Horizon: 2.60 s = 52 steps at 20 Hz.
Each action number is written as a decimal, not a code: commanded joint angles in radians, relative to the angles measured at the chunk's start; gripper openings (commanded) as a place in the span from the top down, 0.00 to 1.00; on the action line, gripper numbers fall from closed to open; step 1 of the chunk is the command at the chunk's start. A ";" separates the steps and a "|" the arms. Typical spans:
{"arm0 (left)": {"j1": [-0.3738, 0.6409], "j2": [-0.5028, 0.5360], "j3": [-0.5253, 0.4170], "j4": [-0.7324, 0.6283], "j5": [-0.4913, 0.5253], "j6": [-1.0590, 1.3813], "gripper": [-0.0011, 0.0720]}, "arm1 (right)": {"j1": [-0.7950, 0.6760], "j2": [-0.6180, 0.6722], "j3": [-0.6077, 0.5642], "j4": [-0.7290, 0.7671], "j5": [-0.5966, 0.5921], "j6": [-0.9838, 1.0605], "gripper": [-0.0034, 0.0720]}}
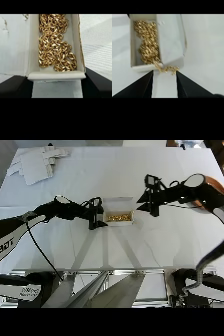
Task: Fold the box and place the chain.
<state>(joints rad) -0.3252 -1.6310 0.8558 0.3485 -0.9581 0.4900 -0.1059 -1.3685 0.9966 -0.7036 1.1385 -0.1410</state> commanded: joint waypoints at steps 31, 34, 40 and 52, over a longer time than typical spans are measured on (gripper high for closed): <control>0.000 0.000 0.000 0.000 0.000 0.000 0.86 | 0.048 -0.264 0.001 0.075 -0.159 -0.222 0.94; 0.000 0.000 0.000 0.000 0.000 0.000 0.86 | 0.048 -0.216 0.001 0.072 -0.142 -0.163 0.94; 0.000 0.000 0.000 0.000 0.000 0.000 0.86 | 0.048 -0.066 0.001 0.033 -0.006 -0.064 0.94; 0.000 0.000 0.000 0.000 0.000 0.000 0.86 | 0.049 0.058 0.001 -0.135 0.021 0.167 0.94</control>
<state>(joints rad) -0.3252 -1.6310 0.8558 0.3489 -0.9581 0.4900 -0.0574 -1.3190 0.9962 -0.7650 1.1725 -0.0532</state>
